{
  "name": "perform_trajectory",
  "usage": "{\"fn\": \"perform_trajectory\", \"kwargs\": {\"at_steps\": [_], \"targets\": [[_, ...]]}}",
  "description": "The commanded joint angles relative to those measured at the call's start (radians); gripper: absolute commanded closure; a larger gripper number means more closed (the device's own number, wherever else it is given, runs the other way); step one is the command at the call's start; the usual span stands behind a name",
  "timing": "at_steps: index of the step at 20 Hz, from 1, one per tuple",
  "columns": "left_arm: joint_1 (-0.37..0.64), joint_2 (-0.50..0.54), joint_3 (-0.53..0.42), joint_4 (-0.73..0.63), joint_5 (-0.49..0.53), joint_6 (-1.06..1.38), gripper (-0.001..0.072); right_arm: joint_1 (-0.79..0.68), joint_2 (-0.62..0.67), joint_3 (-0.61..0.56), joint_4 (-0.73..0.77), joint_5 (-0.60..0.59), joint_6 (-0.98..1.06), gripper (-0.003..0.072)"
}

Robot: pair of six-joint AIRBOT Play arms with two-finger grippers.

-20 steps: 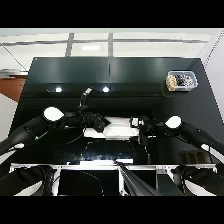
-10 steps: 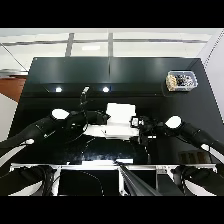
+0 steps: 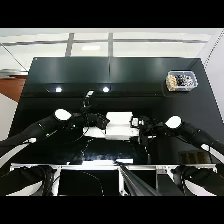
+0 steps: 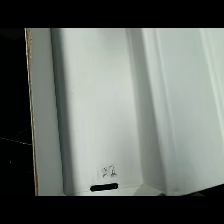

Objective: Fold the box and place the chain.

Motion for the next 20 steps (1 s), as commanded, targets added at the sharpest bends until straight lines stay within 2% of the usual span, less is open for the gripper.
{"fn": "perform_trajectory", "kwargs": {"at_steps": [1, 6, 8, 9, 10, 12, 14, 17, 20], "targets": [[0.001, 0.005, 0.024, 0.064, -0.024, 0.002, 0.0684, 0.001, 0.0, 0.0, 0.001, 0.0, 0.001, 0.0144], [0.032, 0.103, 0.076, 0.237, -0.045, 0.0, 0.0683, 0.001, 0.0, 0.0, 0.001, 0.0, 0.001, 0.0144], [0.079, 0.16, 0.076, 0.315, -0.124, 0.0, 0.0679, 0.001, 0.0, 0.0, 0.001, 0.0, 0.001, 0.0144], [0.114, 0.189, 0.076, 0.361, -0.196, 0.0, 0.0672, 0.001, 0.0, 0.0, 0.001, 0.0, 0.001, 0.0144], [0.151, 0.213, 0.076, 0.414, -0.266, 0.0, 0.0539, 0.001, 0.0, 0.0, 0.001, 0.0, 0.001, 0.0144], [0.208, 0.233, 0.076, 0.52, -0.353, -0.006, -0.0002, 0.001, 0.0, 0.0, 0.001, 0.0, 0.001, 0.0143], [0.226, 0.225, 0.075, 0.644, -0.399, 0.015, -0.0003, 0.001, 0.0, 0.0, 0.001, 0.001, 0.001, 0.0144], [0.218, 0.205, 0.067, 0.699, -0.472, 0.374, 0.0, 0.001, 0.0, 0.0, 0.001, 0.0, 0.001, 0.0143], [0.188, 0.181, 0.044, 0.662, -0.39, 0.588, 0.0002, 0.001, 0.0, 0.0, 0.001, 0.0, 0.001, 0.0144]]}}
